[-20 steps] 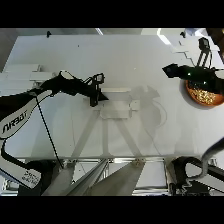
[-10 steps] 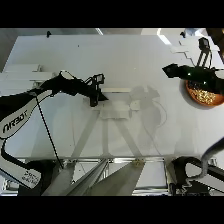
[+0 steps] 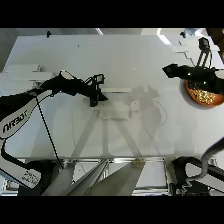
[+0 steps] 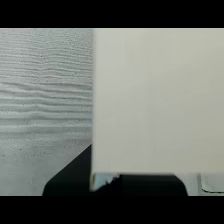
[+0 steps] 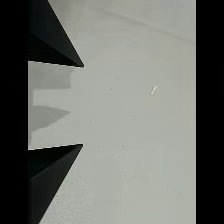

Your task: Fold the box and place the chain.

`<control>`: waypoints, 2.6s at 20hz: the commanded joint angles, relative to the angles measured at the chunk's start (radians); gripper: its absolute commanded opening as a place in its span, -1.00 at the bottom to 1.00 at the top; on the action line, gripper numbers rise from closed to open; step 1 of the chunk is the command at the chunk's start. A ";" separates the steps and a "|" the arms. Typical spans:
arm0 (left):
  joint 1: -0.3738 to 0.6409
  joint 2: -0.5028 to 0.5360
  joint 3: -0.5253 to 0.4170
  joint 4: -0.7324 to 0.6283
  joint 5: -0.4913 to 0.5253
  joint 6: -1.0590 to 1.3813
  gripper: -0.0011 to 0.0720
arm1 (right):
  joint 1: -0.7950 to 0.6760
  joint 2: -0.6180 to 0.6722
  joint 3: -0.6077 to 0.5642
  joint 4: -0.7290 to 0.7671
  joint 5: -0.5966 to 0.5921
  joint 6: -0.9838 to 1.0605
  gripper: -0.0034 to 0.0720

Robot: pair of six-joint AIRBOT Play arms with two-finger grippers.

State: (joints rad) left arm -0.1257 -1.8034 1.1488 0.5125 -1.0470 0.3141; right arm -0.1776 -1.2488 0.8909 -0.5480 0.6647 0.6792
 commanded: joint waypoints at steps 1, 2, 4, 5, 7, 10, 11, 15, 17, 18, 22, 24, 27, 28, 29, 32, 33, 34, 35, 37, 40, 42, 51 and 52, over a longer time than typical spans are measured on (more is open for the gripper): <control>0.000 -0.001 0.000 0.000 0.000 0.000 -0.93 | 0.000 0.001 0.001 0.001 -0.002 0.000 0.50; 0.000 -0.001 0.000 0.001 0.000 0.000 -0.93 | 0.001 0.001 0.001 0.007 -0.011 0.002 0.50; 0.000 -0.001 0.000 0.001 0.000 0.000 -0.93 | 0.001 0.001 0.001 0.055 0.010 0.001 0.48; 0.000 -0.001 0.000 0.000 0.000 0.000 -0.93 | 0.004 0.001 0.001 0.062 0.035 -0.005 0.48; 0.000 -0.001 0.000 0.000 0.000 0.000 -0.93 | 0.028 0.002 0.006 0.063 0.133 -0.094 0.51; 0.000 -0.001 0.000 0.000 0.000 0.000 -0.93 | 0.108 0.017 0.027 0.061 0.327 -0.309 0.94; 0.000 -0.001 0.000 0.000 0.000 0.000 -0.93 | 0.140 0.029 0.027 0.056 0.364 -0.372 0.93; 0.000 -0.001 0.000 0.000 0.000 0.000 -0.93 | 0.270 0.113 0.027 -0.046 0.432 -0.475 0.93; 0.000 -0.001 0.000 0.000 0.000 0.000 -0.93 | 0.325 0.171 0.027 -0.134 0.430 -0.479 0.93; 0.000 -0.001 0.000 0.000 0.000 0.000 -0.93 | 0.347 0.203 0.027 -0.172 0.437 -0.475 0.93; 0.000 -0.001 0.000 0.000 0.000 0.000 -0.93 | 0.362 0.272 0.027 -0.189 0.534 -0.470 0.92; 0.000 -0.001 0.000 0.000 0.000 0.000 -0.93 | 0.368 0.275 0.024 -0.183 0.567 -0.468 0.92; 0.000 -0.001 0.000 0.000 0.000 0.000 -0.93 | 0.423 0.275 -0.022 -0.227 0.467 -0.428 0.92; 0.000 -0.001 0.000 0.000 0.000 0.000 -0.93 | 0.446 0.275 -0.061 -0.249 0.429 -0.437 0.92; 0.000 -0.001 0.000 0.000 0.000 0.000 -0.93 | 0.470 0.275 -0.111 -0.266 0.400 -0.482 0.92; 0.000 -0.001 0.000 0.000 0.000 0.000 -0.93 | 0.529 0.275 -0.267 -0.271 0.314 -0.658 0.92; 0.000 -0.001 0.000 0.000 0.000 0.000 -0.93 | 0.544 0.273 -0.310 -0.270 0.261 -0.688 0.92; 0.000 -0.001 0.000 0.000 0.000 0.000 -0.93 | 0.555 0.272 -0.341 -0.270 0.203 -0.695 0.92; 0.000 -0.001 0.000 0.000 0.000 0.000 -0.93 | 0.565 0.270 -0.365 -0.271 0.138 -0.697 0.92; 0.000 -0.001 0.000 0.000 0.000 0.000 -0.93 | 0.584 0.257 -0.388 -0.268 0.001 -0.700 0.92; 0.000 -0.001 0.000 0.000 0.000 0.000 -0.93 | 0.624 0.207 -0.388 -0.268 -0.142 -0.700 0.92; 0.000 -0.001 0.000 0.000 0.000 0.000 -0.93 | 0.642 0.179 -0.388 -0.268 -0.190 -0.699 0.92; 0.000 -0.001 0.000 0.000 0.000 0.000 -0.93 | 0.652 0.123 -0.388 -0.306 -0.195 -0.695 0.92; 0.000 -0.001 0.000 0.000 0.000 0.000 -0.93 | 0.658 0.108 -0.388 -0.304 -0.195 -0.694 0.92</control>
State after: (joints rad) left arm -0.1257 -1.8034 1.1488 0.5129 -1.0473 0.3141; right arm 0.4698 -1.1160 0.5034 -0.8364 0.4786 -0.0162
